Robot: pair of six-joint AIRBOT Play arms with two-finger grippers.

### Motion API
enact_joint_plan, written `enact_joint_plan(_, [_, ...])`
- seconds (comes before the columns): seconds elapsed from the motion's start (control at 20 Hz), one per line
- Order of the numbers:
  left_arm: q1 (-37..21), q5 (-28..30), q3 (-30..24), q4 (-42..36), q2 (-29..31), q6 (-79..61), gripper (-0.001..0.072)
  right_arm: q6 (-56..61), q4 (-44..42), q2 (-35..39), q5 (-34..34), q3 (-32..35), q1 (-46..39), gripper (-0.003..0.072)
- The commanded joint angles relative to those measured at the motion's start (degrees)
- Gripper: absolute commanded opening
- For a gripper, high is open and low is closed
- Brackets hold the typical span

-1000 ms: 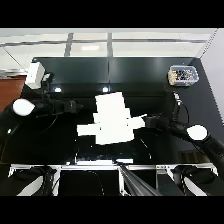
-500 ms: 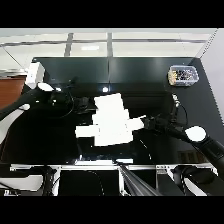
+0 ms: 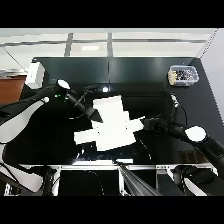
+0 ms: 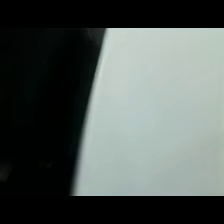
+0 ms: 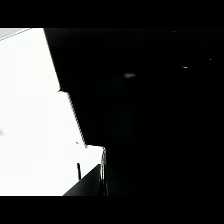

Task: Fold the box and place the chain.

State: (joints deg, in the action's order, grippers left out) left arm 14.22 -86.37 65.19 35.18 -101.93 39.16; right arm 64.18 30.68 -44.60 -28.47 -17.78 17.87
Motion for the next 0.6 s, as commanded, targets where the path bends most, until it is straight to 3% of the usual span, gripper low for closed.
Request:
enact_joint_plan(0.0, [0.7, -3.8, 1.5, 3.2, -1.2, -5.2, 0.0161, 0.1, 0.0, 0.0, 0.0, 0.0, 0.0, 0.0015])
enact_joint_plan(0.05, [0.7, -3.7, 1.6, 3.2, -1.4, -5.4, 0.0089, 0.1, 0.0, 0.0, 0.0, 0.0, 0.0, 0.0015])
enact_joint_plan(0.1, [0.7, -3.7, 1.7, 3.2, -1.7, -5.4, 0.0079, 0.0, 0.0, 0.0, -0.1, 0.0, 0.1, 0.0015])
enact_joint_plan(0.15, [0.7, -3.5, 1.9, 3.1, -2.0, -5.8, 0.0023, -0.2, 0.2, 0.0, -0.1, 0.0, 0.0, 0.0033])
enact_joint_plan(0.2, [0.7, -3.1, 1.9, 3.1, -2.1, -5.8, 0.0022, -0.2, 0.9, 0.0, 0.0, 0.0, 0.0, 0.0289])
enact_joint_plan(0.25, [0.7, -2.7, 2.1, 3.2, -2.1, -5.8, 0.0021, -0.2, 2.2, 0.1, 0.0, -0.4, -0.6, 0.062])
enact_joint_plan(0.3, [0.6, -3.0, 2.5, 3.2, -2.0, -5.6, 0.002, -0.2, 3.9, 0.2, -0.9, -1.7, -1.8, 0.0687])
enact_joint_plan(0.45, [0.5, -2.5, 2.2, 3.0, 1.8, -4.3, 0.0018, -1.9, 18.8, 0.2, -9.7, -10.5, -5.7, 0.0687])
enact_joint_plan(0.55, [1.6, 1.5, -2.0, 0.9, 8.0, -7.1, 0.0018, -6.6, 30.4, 0.2, -15.5, -17.0, -6.3, 0.0687])
